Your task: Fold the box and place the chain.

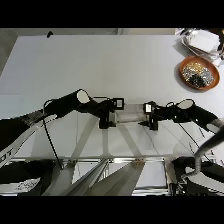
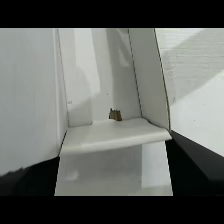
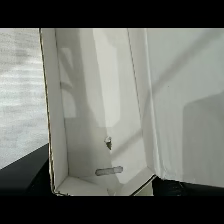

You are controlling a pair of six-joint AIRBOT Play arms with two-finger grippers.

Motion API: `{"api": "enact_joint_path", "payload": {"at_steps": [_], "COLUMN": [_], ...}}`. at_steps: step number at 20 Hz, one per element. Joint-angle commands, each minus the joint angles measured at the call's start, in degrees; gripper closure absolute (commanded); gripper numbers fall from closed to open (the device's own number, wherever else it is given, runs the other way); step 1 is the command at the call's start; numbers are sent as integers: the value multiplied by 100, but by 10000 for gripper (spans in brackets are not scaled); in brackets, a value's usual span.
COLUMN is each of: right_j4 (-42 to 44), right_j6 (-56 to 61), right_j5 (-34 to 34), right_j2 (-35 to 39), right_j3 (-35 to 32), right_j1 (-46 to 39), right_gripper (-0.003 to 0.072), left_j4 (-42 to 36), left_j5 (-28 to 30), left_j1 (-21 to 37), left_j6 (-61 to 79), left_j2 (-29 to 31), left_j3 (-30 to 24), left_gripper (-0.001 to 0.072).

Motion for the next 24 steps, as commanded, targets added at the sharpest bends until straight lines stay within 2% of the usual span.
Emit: {"api": "enact_joint_path", "payload": {"at_steps": [1, 12, 13, 15, 16, 24], "right_j4": [2, 2, 2, 2, 2, 2], "right_j6": [9, 9, 9, 9, 9, 9], "right_j5": [2, 0, 0, 0, 2, 2], "right_j2": [4, 4, 4, 4, 4, 4], "right_j3": [2, 2, 2, 2, 2, 2], "right_j1": [-4, -4, -4, -4, -4, -4], "right_gripper": [229, 229, 229, 229, 229, 229], "left_j4": [-245, -468, -468, -468, -468, -470], "left_j5": [-2, 170, 166, 166, 168, 144], "left_j1": [-42, -114, -114, -116, -116, -114], "left_j6": [2, 2, 2, 2, 2, 0], "left_j2": [-129, -332, -332, -330, -330, -330], "left_j3": [-4, -4, -4, -4, -2, -2], "left_gripper": [0, 20, 117, 373, 400, 396]}}
